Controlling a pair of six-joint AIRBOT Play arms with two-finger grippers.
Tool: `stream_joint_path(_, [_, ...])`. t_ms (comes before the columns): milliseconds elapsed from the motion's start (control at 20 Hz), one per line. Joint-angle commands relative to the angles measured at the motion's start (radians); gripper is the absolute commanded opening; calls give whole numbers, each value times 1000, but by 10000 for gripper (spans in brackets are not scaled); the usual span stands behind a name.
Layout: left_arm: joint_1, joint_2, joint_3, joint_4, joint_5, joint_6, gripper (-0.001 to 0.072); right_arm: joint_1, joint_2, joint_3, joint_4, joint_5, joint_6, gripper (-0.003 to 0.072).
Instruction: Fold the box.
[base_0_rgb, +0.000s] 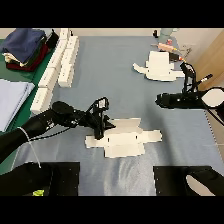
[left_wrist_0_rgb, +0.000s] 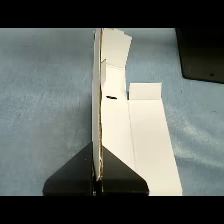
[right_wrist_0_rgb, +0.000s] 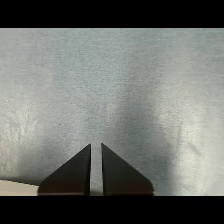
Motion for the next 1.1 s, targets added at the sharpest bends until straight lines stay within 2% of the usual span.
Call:
stream_joint_path(0, [5, -42, 3, 8, 2, -11, 15, 1, -1, 1, 0, -1, -3, 102])
stream_joint_path(200, [-22, -86, 2, 9, 3, -7, 15, 1, -1, 1, 0, 0, -3, 102])
stream_joint_path(450, [-41, -89, 2, 10, -4, -10, 15, 1, -1, 1, 0, 0, -3, 102])
stream_joint_path(650, [-42, -89, 2, 10, -64, -18, 15, 1, -1, 1, 0, 27, -2, 81])
stream_joint_path(750, [-42, -89, 2, 13, -78, -23, 15, 1, -1, 1, 1, 103, -2, 67])
stream_joint_path(800, [-42, -89, 2, 13, -77, -23, 15, 1, 0, 1, 4, 167, -1, 3])
stream_joint_path(950, [-42, -89, 3, 12, -68, -22, 15, 16, 21, 1, 6, 416, 87, 3])
stream_joint_path(1050, [-42, -89, 3, 12, -69, -22, 15, 97, 66, -9, 8, 582, 189, 2])
